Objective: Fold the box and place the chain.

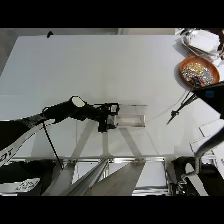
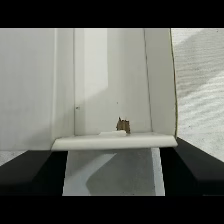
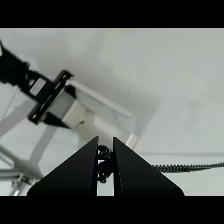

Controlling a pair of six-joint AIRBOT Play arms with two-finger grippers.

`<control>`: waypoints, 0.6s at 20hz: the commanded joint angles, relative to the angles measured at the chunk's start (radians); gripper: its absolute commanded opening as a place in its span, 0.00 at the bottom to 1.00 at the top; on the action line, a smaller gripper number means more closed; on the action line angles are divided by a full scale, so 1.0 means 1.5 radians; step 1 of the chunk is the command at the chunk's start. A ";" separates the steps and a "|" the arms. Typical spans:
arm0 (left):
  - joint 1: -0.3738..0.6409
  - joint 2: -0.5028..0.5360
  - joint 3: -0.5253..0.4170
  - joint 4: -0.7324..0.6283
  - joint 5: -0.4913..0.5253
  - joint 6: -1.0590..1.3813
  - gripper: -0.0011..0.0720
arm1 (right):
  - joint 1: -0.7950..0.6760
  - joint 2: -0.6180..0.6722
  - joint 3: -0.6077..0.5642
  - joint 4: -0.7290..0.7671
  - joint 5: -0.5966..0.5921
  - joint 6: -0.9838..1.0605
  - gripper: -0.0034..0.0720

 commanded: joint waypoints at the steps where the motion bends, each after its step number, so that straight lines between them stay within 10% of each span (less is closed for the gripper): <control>1: 0.000 0.000 0.000 0.000 0.000 0.000 0.45 | 0.052 0.020 -0.108 0.023 -0.071 0.003 0.07; 12: 0.000 0.000 0.000 0.000 0.000 0.000 0.45 | 0.239 0.014 -0.261 0.004 -0.261 0.002 0.07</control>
